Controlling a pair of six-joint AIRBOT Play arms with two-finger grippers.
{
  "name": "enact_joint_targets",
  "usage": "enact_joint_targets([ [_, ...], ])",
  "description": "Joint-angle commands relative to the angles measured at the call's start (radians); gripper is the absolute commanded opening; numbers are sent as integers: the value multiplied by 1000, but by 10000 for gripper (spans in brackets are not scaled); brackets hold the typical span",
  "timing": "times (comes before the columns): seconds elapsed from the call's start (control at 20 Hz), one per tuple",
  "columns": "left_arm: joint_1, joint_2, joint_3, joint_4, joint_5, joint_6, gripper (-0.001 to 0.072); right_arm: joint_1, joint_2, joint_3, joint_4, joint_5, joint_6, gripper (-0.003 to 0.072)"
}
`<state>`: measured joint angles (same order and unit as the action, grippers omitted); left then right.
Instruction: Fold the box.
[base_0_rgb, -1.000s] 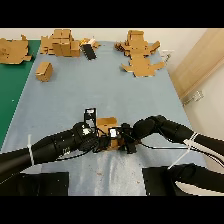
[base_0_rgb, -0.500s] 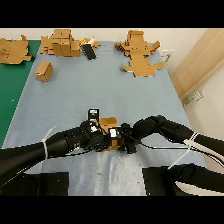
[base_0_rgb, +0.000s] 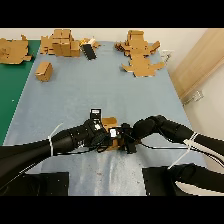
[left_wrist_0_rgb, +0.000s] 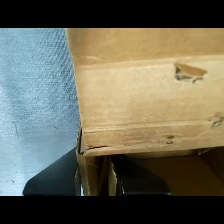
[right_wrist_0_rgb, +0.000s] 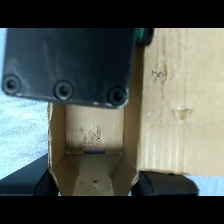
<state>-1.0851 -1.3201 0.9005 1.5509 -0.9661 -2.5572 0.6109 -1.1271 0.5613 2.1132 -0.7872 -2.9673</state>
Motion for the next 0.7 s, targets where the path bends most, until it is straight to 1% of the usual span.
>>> enact_joint_targets([
  [0.0,0,-2,2,-3,53,3,233,0,-1,0,0,0,0,568],
  [0.1,0,-2,2,-3,60,3,12,0,-1,0,0,0,0,568],
  [0.6,0,-2,2,-11,59,3,14,0,-1,0,0,0,0,568],
  [0.65,0,-2,2,-11,59,3,113,0,-1,0,0,0,0,568],
])
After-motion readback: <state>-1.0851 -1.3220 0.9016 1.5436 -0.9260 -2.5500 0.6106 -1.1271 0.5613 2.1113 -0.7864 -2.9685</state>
